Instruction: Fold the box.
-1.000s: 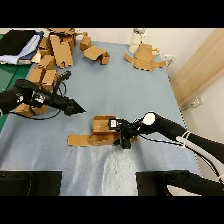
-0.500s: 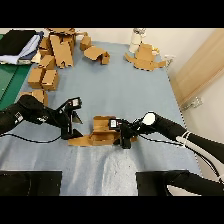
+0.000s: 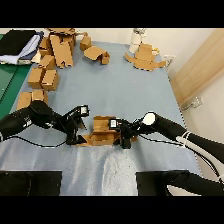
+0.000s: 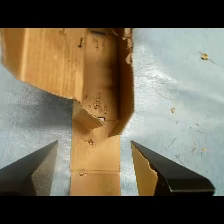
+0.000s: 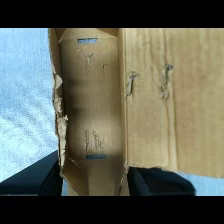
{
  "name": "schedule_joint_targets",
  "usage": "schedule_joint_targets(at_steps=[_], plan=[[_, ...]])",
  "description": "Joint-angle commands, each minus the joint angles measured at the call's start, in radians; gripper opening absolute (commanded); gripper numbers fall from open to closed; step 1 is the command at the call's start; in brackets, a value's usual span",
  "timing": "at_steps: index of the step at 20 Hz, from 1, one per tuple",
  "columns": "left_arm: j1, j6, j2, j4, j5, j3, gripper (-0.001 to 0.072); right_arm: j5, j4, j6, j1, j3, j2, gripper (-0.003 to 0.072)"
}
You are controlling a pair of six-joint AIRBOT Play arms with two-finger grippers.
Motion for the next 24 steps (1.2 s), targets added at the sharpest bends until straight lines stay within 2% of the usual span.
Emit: schedule_joint_targets(at_steps=[1,4,7,10,13,14,15,16,21,22,23,24], plan=[[-0.012,-0.076,-0.015,0.031,0.032,-0.001,0.0689,0.0,0.0,0.0,0.0,0.0,0.001,0.0457],[-0.014,-0.076,-0.015,0.043,0.032,-0.001,0.0689,0.0,0.0,0.0,0.0,0.0,0.001,0.0457],[-0.06,-0.076,-0.016,0.125,0.037,-0.001,0.0689,0.0,0.0,0.0,0.0,0.0,0.001,0.0457],[-0.135,-0.082,-0.016,0.153,0.108,-0.001,0.0688,0.0,0.0,0.0,0.0,0.0,0.001,0.0457],[-0.168,-0.082,-0.016,0.153,0.175,-0.001,0.0688,0.0,0.0,0.0,0.0,0.0,0.001,0.0458],[-0.168,-0.083,-0.016,0.152,0.172,-0.001,0.0664,0.0,0.0,0.0,0.0,0.0,0.001,0.0457],[-0.167,-0.087,-0.016,0.154,0.174,-0.001,0.051,0.0,0.0,0.0,0.0,0.0,0.001,0.0457],[-0.168,-0.087,-0.016,0.154,0.174,-0.001,0.0465,0.0,0.0,0.0,0.0,0.0,0.001,0.0457],[-0.177,-0.092,-0.016,0.134,0.172,0.0,0.0447,0.0,0.0,0.0,0.0,0.0,0.001,0.0457],[-0.188,-0.098,-0.016,0.129,0.171,0.0,0.0327,0.0,0.0,0.0,0.0,0.0,0.001,0.0457],[-0.201,-0.106,-0.016,0.13,0.172,0.0,0.028,0.0,0.0,0.0,0.0,0.0,0.001,0.0457],[-0.215,-0.106,-0.016,0.13,0.172,0.0,0.028,0.0,0.0,0.0,0.0,0.0,0.001,0.0457]])
